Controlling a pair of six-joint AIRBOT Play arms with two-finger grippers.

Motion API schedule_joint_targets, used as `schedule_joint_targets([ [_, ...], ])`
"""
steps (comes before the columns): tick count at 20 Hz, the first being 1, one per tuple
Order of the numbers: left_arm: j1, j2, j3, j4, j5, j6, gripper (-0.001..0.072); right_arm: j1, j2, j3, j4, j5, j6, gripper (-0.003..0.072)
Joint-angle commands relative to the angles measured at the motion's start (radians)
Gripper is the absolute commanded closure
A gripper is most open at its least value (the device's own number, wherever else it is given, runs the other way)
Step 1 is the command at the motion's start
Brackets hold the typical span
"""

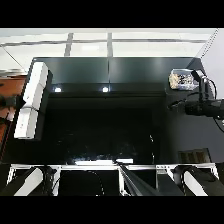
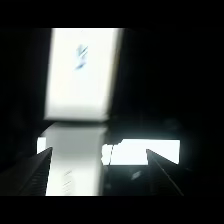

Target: Fold the box and place the chain.

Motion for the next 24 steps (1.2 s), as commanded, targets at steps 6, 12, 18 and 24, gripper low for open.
schedule_joint_targets([
  [6, -0.747, 0.068, -0.209, 0.082, 0.445, -0.327, 0.0683, 0.278, -0.151, 0.0, -0.072, -0.457, -0.026, 0.0667],
  [12, -0.79, 0.063, -0.282, 0.1, 0.565, -0.42, 0.0681, 0.261, -0.191, 0.0, -0.078, -0.416, -0.026, 0.0666],
  [18, -0.789, 0.063, -0.282, 0.093, 0.565, -0.42, 0.0681, 0.261, -0.191, 0.0, -0.078, -0.416, -0.026, 0.0666],
  [24, -0.789, 0.063, -0.282, 0.093, 0.565, -0.42, 0.0681, 0.261, -0.19, 0.0, -0.077, -0.416, -0.026, 0.0666],
])
